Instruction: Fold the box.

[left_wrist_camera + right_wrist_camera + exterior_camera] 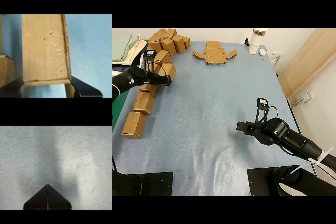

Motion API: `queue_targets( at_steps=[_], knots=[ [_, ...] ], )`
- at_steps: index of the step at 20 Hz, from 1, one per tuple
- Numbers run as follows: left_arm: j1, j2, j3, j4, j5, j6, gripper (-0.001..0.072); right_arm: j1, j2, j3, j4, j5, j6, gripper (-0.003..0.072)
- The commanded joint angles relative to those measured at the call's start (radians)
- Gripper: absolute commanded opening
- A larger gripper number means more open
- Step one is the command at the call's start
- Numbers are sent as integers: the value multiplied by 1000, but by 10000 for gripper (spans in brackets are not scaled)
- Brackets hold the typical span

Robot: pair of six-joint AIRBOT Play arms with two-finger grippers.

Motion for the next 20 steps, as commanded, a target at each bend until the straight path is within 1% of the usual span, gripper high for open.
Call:
queue_targets(
  at_steps=[1, 5, 7, 9, 12, 16, 17, 18, 19, 20],
  knots=[
    [6, -5, 72, 263, -132, -219, 455, 1, 0, 3, 1, 2, -6, 3],
    [1, -24, 76, 297, -142, -286, 455, 1, 0, 3, 2, 3, -6, 3],
    [1, -43, 84, 368, -174, -360, 454, 1, 0, 3, 2, 3, -6, 3],
    [1, -67, 114, 437, -220, -423, 454, 1, 0, 3, 2, 3, -6, 3],
    [-6, -95, 154, 446, -261, -436, 454, 1, 0, 3, 1, 3, -6, 3],
    [-21, -98, 156, 460, -225, -436, 456, 1, 0, 3, 2, 3, -6, 3],
    [-22, -98, 156, 460, -226, -436, 465, 1, 0, 3, 2, 3, -6, 3],
    [-22, -98, 156, 460, -233, -436, 551, 1, 0, 3, 2, 3, -6, 3],
    [-22, -98, 156, 460, -241, -436, 619, 1, 0, 3, 2, 3, -6, 3],
    [-22, -98, 156, 460, -253, -436, 621, 1, 0, 3, 2, 3, -6, 3]
  ],
)
